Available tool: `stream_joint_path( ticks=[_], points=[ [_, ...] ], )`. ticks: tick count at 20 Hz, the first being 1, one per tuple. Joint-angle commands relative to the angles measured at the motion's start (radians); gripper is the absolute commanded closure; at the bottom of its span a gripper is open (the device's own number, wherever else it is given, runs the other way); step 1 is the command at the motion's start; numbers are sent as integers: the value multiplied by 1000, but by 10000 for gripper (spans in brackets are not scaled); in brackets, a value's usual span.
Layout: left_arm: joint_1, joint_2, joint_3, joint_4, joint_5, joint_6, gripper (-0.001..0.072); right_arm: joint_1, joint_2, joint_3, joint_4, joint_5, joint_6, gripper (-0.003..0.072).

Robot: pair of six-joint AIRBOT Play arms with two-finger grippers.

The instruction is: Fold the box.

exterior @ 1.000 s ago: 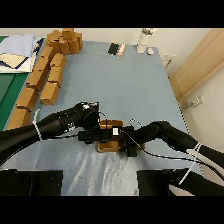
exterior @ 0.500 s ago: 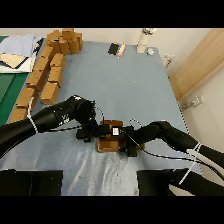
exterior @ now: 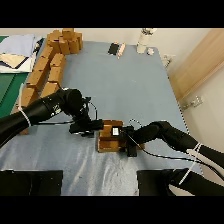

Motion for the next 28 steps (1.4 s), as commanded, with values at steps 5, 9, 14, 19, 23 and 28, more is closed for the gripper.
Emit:
stream_joint_path(
  ticks=[5,9,14,19,23,28],
  points=[
    [68,103,-2,-6,12,565,696,0,1,0,0,0,0,237],
    [242,119,-76,-235,-84,1176,696,0,1,0,0,-2,0,238],
    [315,119,-246,-294,161,1678,45,0,0,0,0,0,0,238],
    [247,119,-418,-457,278,2091,41,0,1,0,0,-1,0,238],
    [153,119,-478,-579,390,2245,14,0,1,0,0,-1,0,238],
    [72,117,-478,-579,498,2245,14,0,1,0,0,-1,0,238]
  ],
)
